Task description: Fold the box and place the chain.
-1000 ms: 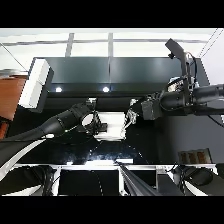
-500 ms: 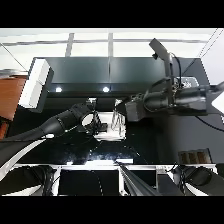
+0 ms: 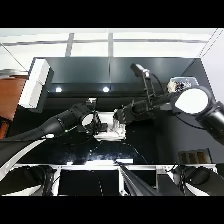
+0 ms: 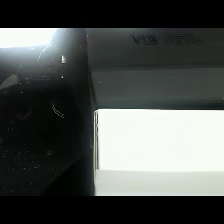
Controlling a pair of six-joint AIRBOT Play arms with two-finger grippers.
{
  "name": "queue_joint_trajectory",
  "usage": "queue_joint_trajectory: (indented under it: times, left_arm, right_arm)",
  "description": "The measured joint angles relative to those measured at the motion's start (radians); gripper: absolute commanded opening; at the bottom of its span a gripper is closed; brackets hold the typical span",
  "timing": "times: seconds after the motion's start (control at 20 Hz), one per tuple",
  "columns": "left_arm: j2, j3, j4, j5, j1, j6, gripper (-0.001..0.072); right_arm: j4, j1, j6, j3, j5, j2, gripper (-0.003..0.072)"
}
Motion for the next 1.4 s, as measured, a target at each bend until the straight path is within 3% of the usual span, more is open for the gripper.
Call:
queue_joint_trajectory:
  times: [0.05,0.1,0.4,0.65,0.8,0.95,1.05,1.1,1.15,1.4]
  left_arm:
    - [0.000,0.000,0.000,0.000,0.000,0.000,0.0031]
    - [0.000,0.000,0.000,0.000,0.000,0.000,0.0031]
    - [0.000,0.000,0.000,0.000,0.000,0.000,0.0031]
    - [0.000,0.000,0.000,0.000,0.000,0.000,0.0031]
    - [0.000,0.000,0.000,-0.001,0.000,0.000,0.0031]
    - [0.000,0.000,0.000,-0.007,0.000,0.000,0.0031]
    - [0.000,0.000,0.000,-0.011,0.000,0.000,0.0031]
    - [0.000,0.000,0.000,-0.013,0.000,0.000,0.0031]
    - [0.000,0.000,0.000,-0.014,0.000,0.000,0.0031]
    - [0.000,0.000,0.000,-0.020,0.000,0.000,0.0031]
  right_arm:
    - [-0.013,0.000,0.005,-0.017,-0.003,-0.004,0.0607]
    - [-0.025,0.000,0.008,-0.028,-0.001,-0.006,0.0626]
    - [-0.072,-0.117,-0.034,-0.053,0.108,0.023,0.0621]
    - [-0.259,-0.263,-0.236,-0.100,0.209,0.060,0.0620]
    - [-0.256,-0.286,-0.487,-0.226,0.105,0.066,0.0620]
    - [-0.147,-0.271,-0.823,-0.357,-0.039,0.064,0.0620]
    - [-0.053,-0.259,-0.991,-0.407,-0.099,0.046,0.0580]
    - [-0.006,-0.254,-1.060,-0.423,-0.121,0.033,0.0461]
    - [0.043,-0.251,-1.116,-0.434,-0.140,0.020,0.0402]
    - [0.254,-0.228,-1.313,-0.457,-0.194,-0.047,0.0403]
